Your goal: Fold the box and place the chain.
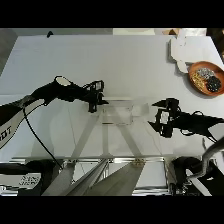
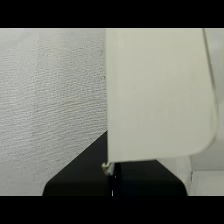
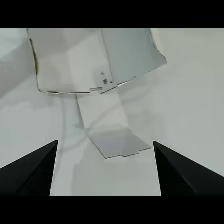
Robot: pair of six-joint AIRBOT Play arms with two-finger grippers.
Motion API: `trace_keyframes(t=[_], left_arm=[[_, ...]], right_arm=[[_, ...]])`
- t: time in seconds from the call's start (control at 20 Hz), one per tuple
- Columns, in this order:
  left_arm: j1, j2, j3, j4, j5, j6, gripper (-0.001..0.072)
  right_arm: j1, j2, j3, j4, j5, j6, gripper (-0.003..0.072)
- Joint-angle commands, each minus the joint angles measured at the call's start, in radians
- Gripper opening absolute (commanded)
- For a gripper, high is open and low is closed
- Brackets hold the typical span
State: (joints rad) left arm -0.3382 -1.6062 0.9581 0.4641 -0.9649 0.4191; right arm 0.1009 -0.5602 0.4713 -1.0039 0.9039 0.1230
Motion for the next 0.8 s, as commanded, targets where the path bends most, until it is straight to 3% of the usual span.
trace_keyframes(t=[0.0, 0.15, 0.4, 0.5, 0.6, 0.75], left_arm=[[0.000, 0.000, 0.000, 0.000, 0.000, 0.000, 0.0012], [0.000, 0.000, 0.000, 0.000, 0.000, 0.000, 0.0012], [0.000, 0.000, 0.000, 0.000, 0.000, 0.000, 0.0012], [0.000, 0.000, 0.000, 0.000, 0.000, 0.000, 0.0012], [0.000, 0.000, 0.000, 0.000, 0.000, 0.000, 0.0012], [0.000, 0.000, 0.000, 0.000, 0.000, 0.000, 0.0012]], right_arm=[[0.005, -0.060, -0.008, 0.079, 0.045, -0.153, 0.0659], [0.041, -0.175, -0.011, 0.139, 0.025, -0.285, 0.0659], [0.057, -0.341, -0.060, 0.286, -0.196, -0.327, 0.0659], [0.062, -0.374, -0.106, 0.385, -0.264, -0.516, 0.0658], [0.064, -0.391, -0.135, 0.507, -0.293, -0.657, 0.0658], [0.064, -0.429, -0.140, 0.594, -0.296, -0.660, 0.0658]])
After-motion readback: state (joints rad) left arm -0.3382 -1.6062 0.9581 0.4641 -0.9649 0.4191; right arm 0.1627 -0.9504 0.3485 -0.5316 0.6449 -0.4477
